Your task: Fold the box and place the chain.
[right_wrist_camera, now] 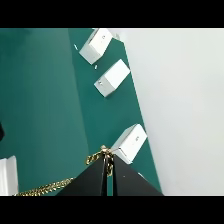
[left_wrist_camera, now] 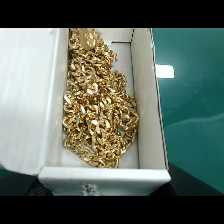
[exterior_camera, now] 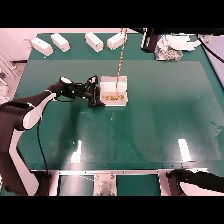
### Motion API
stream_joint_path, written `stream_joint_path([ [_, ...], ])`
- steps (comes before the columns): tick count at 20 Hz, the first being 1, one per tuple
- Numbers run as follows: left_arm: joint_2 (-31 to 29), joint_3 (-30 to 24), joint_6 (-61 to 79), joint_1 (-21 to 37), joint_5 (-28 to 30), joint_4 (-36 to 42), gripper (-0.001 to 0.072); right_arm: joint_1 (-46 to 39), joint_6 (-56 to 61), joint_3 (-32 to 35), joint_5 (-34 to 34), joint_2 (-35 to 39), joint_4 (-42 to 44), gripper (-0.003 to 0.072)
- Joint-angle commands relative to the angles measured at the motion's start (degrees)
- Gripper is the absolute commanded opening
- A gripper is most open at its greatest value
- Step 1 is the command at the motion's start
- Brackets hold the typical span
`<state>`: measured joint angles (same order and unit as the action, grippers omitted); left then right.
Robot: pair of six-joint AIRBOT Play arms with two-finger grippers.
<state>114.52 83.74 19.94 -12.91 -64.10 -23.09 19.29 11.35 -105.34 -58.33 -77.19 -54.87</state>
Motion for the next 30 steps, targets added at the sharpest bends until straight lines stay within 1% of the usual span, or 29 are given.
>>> stream_joint_path([
  [1, 0.0, 0.0, 0.0, 0.0, 0.0, 0.0, 0.0368, 0.4, 3.9, 1.2, -0.2, -0.7, -0.4, 0.0004],
  [4, 0.0, 0.0, 0.0, 0.0, 0.0, 0.0, 0.0368, 0.4, 4.7, 5.4, -0.2, -1.9, 0.0, 0.0004],
  [10, 0.0, 0.0, 0.0, 0.0, 0.0, 0.0, 0.0369, 0.4, 5.1, 19.5, 0.0, -3.6, 3.3, 0.0005],
  [13, 0.0, 0.0, 0.0, 0.0, 0.0, 0.0, 0.0368, 0.4, 5.1, 24.5, 1.1, -6.1, 3.9, 0.0005],
  [16, 0.0, 0.0, 0.0, 0.0, 0.0, 0.0, 0.0368, 0.4, 5.1, 26.6, 1.2, -9.9, 4.5, 0.0005],
  [19, 0.0, 0.0, 0.0, 0.0, 0.0, 0.0, 0.0368, 0.4, 5.1, 26.7, 1.8, -15.1, 5.0, 0.0005],
  [21, 0.0, 0.0, 0.0, 0.0, 0.0, 0.0, 0.0369, 0.3, 5.1, 26.7, 3.1, -17.8, 4.9, 0.0005],
  [24, 0.0, 0.0, 0.0, 0.0, 0.0, 0.0, 0.0369, 0.0, 5.0, 26.7, 5.5, -19.4, 4.9, 0.0007],
  [25, 0.0, 0.0, 0.0, 0.0, 0.0, 0.0, 0.0369, -0.2, 4.2, 26.7, 7.9, -19.3, 4.9, 0.0010],
  [26, 0.0, 0.0, 0.0, 0.0, 0.0, 0.0, 0.0369, -0.4, 3.5, 26.5, 10.0, -19.3, 4.7, 0.0063],
  [27, 0.0, 0.0, 0.0, 0.0, 0.0, 0.0, 0.0368, -0.7, 3.5, 26.5, 10.4, -19.3, 4.8, 0.0298],
  [28, 0.0, 0.0, 0.0, 0.0, 0.0, 0.0, 0.0368, -0.9, 3.4, 26.4, 10.8, -19.2, 4.8, 0.0597],
  [29, 0.0, 0.0, 0.0, 0.0, 0.0, 0.0, 0.0369, -1.0, 3.4, 25.9, 10.8, -19.2, 4.8, 0.0624],
  [30, 0.0, 0.0, 0.0, 0.0, 0.0, 0.0, 0.0368, -1.0, 3.4, 25.6, 10.8, -19.1, 4.8, 0.0624],
])
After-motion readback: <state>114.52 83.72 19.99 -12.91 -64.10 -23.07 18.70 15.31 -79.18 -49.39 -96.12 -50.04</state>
